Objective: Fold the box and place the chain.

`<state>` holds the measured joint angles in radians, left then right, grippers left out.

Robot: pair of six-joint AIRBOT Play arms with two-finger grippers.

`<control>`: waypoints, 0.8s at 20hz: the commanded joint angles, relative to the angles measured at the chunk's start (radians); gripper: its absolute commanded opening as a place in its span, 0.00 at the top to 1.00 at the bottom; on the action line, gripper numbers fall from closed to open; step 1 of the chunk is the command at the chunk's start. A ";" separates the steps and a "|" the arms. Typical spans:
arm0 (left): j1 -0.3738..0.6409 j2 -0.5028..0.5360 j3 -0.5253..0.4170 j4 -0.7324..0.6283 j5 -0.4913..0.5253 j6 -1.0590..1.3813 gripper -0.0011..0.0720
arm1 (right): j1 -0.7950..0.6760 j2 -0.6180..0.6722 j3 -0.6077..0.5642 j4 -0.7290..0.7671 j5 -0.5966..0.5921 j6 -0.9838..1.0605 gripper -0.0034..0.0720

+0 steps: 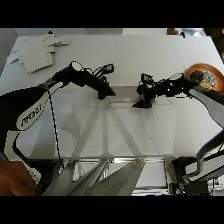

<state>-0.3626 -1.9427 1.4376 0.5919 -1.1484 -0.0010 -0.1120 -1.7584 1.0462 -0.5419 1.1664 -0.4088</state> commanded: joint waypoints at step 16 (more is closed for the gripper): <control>0.000 -0.001 0.000 0.000 0.000 0.000 0.97 | 0.000 -0.001 0.001 0.004 -0.003 0.000 0.23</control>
<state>-0.3626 -1.9427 1.4376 0.5922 -1.1492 -0.0010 -0.1120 -1.7588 1.0462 -0.5385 1.1633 -0.4091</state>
